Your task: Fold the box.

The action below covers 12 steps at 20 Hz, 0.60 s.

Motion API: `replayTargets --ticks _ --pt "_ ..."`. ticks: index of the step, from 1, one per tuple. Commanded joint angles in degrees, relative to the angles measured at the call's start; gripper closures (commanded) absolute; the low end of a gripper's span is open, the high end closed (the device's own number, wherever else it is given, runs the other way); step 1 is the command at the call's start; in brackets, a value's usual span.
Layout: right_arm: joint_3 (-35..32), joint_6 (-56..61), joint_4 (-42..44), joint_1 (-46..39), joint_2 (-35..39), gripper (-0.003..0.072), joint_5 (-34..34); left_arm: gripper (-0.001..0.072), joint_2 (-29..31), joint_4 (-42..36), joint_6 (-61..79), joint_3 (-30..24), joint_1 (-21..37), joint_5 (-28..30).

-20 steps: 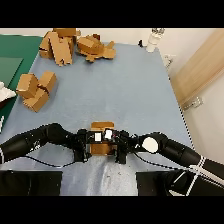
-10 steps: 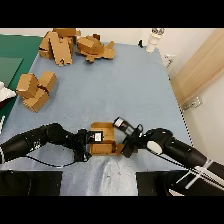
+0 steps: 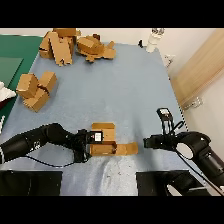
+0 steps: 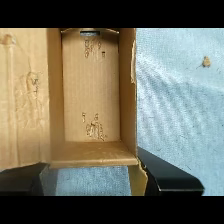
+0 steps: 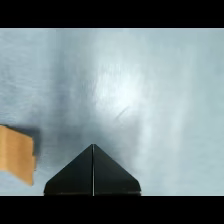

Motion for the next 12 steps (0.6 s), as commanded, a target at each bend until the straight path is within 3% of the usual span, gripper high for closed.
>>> replayTargets --ticks 1,5,12 --pt "-5.8 4.1 16.8 -4.0 1.1 0.0685 -4.5 0.02 0.0 0.0 0.0 0.0 0.0 0.0" --pt "-10.9 -0.3 29.4 -3.3 -3.6 0.0685 -13.2 0.02 0.0 0.0 0.0 0.0 0.0 -0.1" --pt "-10.9 -6.2 41.6 -3.3 -5.9 0.0685 -18.9 0.02 0.0 0.0 0.0 0.0 0.0 -0.1"
